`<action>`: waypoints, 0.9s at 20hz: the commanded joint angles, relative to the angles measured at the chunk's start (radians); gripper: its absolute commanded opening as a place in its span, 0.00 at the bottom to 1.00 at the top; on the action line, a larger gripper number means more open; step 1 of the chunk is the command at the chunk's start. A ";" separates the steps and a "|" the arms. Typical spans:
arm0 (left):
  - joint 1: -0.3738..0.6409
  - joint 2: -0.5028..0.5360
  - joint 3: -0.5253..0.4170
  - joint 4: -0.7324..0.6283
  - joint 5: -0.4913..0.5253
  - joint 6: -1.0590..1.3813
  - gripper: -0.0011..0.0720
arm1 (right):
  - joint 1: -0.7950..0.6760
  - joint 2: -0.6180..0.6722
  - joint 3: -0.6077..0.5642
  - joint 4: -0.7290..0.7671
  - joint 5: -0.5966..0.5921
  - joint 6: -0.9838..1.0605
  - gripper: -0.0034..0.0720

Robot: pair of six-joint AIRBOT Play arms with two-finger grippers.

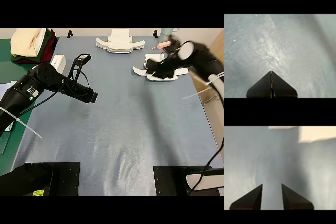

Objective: Fold the box.

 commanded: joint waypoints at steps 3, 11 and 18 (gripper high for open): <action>0.001 0.000 0.000 0.000 0.000 0.000 0.04 | -0.425 -0.244 0.296 0.225 0.017 -0.137 0.56; 0.001 0.000 0.000 0.000 0.000 0.000 0.04 | -0.541 -0.540 0.404 0.453 0.043 -0.372 0.55; 0.001 0.000 0.000 0.000 0.000 0.000 0.04 | -0.509 -0.610 0.432 0.469 0.092 -0.396 0.52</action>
